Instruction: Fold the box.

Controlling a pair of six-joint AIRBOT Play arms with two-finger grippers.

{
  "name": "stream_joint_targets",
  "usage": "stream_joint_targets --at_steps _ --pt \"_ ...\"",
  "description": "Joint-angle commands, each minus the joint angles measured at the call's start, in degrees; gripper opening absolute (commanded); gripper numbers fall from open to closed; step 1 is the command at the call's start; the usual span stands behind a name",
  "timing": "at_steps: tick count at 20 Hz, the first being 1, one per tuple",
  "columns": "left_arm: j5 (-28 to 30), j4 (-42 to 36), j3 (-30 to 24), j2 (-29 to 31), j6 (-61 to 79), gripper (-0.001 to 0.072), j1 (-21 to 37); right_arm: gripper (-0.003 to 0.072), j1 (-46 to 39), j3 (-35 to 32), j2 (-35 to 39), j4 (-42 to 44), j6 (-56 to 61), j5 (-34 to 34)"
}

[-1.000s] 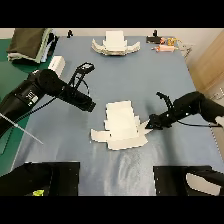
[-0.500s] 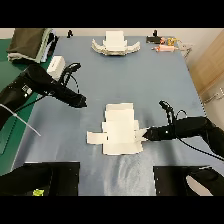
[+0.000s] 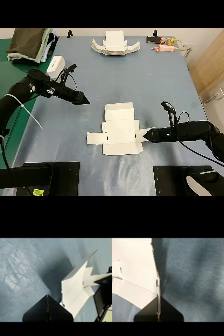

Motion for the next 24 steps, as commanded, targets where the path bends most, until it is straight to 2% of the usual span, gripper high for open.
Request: stream_joint_targets --at_steps 1,3,4,5,6,12,15,21,24 --pt "2.43 -1.44 -0.04 -0.87 0.70 0.0012 0.26 0.0001 0.07 -0.07 0.17 0.02 0.24 0.07" --pt "2.14 -1.86 -0.04 -0.87 0.26 0.0014 -0.13 0.0001 0.07 -0.07 0.17 0.00 0.68 0.11" --pt "1.25 -1.77 -0.04 -0.87 0.17 0.0092 -0.52 0.0001 0.07 -0.07 0.13 0.00 0.68 0.13" --pt "0.35 -1.57 -0.07 -0.87 0.85 0.0596 -1.14 0.0001 0.07 -0.07 0.13 0.00 0.68 0.20" --pt "0.44 -1.42 -0.07 -0.87 0.66 0.0672 -1.88 0.0001 0.07 -0.07 0.13 0.00 0.68 0.26" --pt "0.48 -0.87 -0.39 -1.09 11.50 0.0654 -9.68 0.0001 0.07 -0.07 0.09 -0.44 0.68 0.24" --pt "0.33 -0.87 -0.39 -3.28 13.03 0.0654 -12.98 0.0001 0.07 -0.07 0.09 -0.42 0.87 0.24" --pt "0.31 -1.51 -0.37 -11.45 14.32 0.0654 -14.99 0.0001 0.07 -0.07 0.09 -0.42 1.07 -0.59" --pt "0.46 -5.27 -0.24 -12.48 17.92 0.0654 -15.08 0.0001 0.07 -0.07 0.09 -0.44 1.07 -1.29"
